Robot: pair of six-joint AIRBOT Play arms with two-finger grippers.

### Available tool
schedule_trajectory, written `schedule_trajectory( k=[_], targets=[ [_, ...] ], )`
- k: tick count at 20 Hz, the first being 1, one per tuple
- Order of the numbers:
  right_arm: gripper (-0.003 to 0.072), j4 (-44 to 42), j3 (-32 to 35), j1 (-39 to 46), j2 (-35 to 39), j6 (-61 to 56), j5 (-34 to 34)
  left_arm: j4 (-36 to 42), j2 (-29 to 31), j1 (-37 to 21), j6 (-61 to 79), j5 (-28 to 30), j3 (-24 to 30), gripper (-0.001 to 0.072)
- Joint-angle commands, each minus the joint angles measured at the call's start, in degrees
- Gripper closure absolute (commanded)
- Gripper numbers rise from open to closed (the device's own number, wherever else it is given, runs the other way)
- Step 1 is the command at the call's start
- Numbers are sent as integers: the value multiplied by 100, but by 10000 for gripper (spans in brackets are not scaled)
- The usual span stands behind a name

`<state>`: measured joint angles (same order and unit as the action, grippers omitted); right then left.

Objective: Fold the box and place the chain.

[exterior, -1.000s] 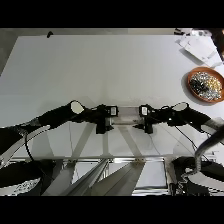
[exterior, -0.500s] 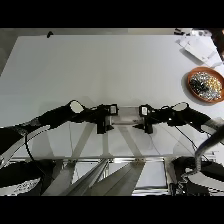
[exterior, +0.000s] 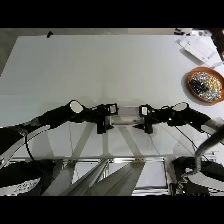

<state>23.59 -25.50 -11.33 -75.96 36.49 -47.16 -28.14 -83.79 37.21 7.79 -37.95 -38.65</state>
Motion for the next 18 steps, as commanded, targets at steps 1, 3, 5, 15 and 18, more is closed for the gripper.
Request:
schedule_trajectory(
  k=[1, 3, 5, 15, 18],
  targets=[
    [273, -7, 2, -2, 0, 0, 0, 26, 4, 2, -31, 81, -7, 395],
    [273, -4, 2, -2, 0, 0, -26, 24, 4, 2, -31, 85, -7, 395],
    [273, -7, 2, -2, 0, -4, -146, 24, 4, 2, -31, 70, -7, 395],
    [-24, -9, 0, -2, 339, -168, -319, 26, 4, 2, -31, 63, -7, 395],
    [-22, 833, 2, -2, 831, -1073, -317, 26, 4, 2, -31, 61, -7, 395]
  ],
)
